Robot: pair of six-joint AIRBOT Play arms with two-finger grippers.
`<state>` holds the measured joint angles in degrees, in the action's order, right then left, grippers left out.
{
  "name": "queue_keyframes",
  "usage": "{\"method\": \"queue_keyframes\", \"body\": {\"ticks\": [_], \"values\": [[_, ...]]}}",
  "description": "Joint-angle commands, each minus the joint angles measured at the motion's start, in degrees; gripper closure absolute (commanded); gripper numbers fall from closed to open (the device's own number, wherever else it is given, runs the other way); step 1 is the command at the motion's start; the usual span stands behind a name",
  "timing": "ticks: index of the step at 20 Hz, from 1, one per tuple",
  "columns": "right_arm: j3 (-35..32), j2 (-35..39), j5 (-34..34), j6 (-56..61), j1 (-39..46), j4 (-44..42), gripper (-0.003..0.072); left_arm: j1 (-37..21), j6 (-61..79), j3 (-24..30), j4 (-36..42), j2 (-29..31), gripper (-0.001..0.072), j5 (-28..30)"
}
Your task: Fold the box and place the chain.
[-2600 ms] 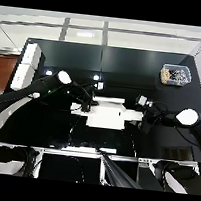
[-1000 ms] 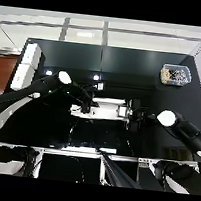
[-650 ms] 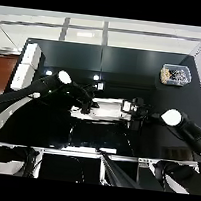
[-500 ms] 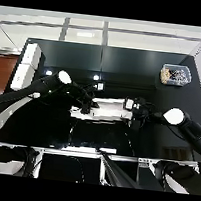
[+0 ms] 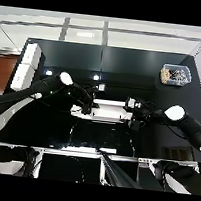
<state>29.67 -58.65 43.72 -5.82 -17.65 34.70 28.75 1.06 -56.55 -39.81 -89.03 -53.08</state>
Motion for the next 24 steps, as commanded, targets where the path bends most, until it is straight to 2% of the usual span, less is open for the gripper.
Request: {"method": "queue_keyframes", "body": {"ticks": [1, 9, 13, 24], "values": [[-0.5, -3.4, 1.1, -5.5, 0.2, -4.7, -0.0011, 0.5, -1.5, -0.1, -1.1, -1.2, 0.0682, 0.3], [-0.5, -8.0, 1.0, -9.9, 0.2, -5.1, -0.0011, 0.3, -1.8, -2.1, -2.8, -0.9, 0.0681, -0.2], [-0.5, -8.1, 0.0, -10.1, 0.2, -4.4, -0.0011, 0.3, -2.9, -2.1, -3.5, -0.9, 0.0681, -4.3], [-0.5, -11.2, -0.5, -11.6, 0.1, -4.2, -0.0011, 0.4, -2.9, -2.1, -3.5, -1.4, 0.0682, -3.5]]}}
